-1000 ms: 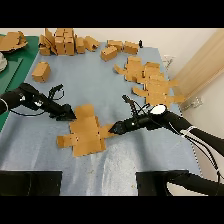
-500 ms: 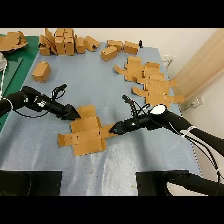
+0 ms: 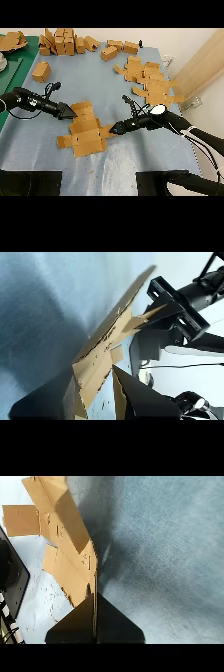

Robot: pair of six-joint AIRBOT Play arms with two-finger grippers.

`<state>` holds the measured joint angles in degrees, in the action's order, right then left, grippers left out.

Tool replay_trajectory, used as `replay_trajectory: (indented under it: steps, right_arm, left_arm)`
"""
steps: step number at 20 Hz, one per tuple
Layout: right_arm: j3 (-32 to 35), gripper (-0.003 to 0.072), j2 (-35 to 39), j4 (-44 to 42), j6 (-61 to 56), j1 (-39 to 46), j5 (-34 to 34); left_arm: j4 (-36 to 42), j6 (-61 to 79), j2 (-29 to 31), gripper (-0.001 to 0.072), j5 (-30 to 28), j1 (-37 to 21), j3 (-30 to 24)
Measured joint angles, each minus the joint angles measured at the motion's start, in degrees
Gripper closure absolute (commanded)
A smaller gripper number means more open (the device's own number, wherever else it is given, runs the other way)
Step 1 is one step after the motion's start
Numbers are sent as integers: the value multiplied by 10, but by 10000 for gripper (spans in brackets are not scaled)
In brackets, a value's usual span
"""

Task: Fold the box.

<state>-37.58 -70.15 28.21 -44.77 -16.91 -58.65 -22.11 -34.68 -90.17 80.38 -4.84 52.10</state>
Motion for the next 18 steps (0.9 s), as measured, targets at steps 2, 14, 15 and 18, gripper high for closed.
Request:
replay_trajectory:
  steps: [2, 14, 15, 18]
  right_arm:
    - [0, 685, 0, 1, -2, 0, 6]
    - [0, 685, 0, 1, -17, 0, 17]
    - [0, 685, 0, 1, -17, 0, 18]
    - [0, 685, 0, 1, -17, 0, 20]
  left_arm:
    - [18, 17, -8, 358, 11, 0, 0]
    - [76, 101, -74, 648, 106, 9, -1]
    - [74, 105, -75, 649, 105, 9, -1]
    - [70, 116, -76, 648, 96, 11, -1]
